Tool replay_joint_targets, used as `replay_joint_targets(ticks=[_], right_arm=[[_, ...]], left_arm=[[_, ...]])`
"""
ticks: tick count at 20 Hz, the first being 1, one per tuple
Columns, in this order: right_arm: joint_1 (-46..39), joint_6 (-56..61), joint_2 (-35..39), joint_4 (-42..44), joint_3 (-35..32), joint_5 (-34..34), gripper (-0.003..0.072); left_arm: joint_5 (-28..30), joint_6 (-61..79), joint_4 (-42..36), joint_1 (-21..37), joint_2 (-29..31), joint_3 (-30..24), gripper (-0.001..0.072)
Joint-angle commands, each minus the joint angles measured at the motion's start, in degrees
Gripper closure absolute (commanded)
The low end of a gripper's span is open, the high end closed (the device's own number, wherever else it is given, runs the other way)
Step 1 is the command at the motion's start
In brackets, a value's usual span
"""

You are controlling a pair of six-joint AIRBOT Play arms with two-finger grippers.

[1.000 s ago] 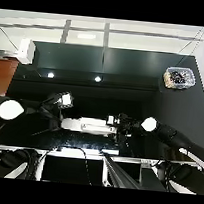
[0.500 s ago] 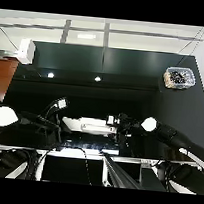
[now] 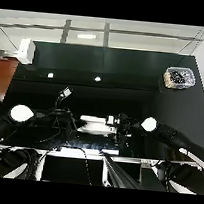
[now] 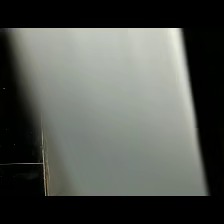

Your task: Fold the box and place the chain.

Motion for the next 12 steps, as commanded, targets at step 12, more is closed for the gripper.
replay_joint_targets(ticks=[12], right_arm=[[0.02,0.0,0.02,0.02,-0.02,0.02,0.0276]], left_arm=[[17.33,3.72,-5.01,-1.53,-7.39,0.0,0.0679]])
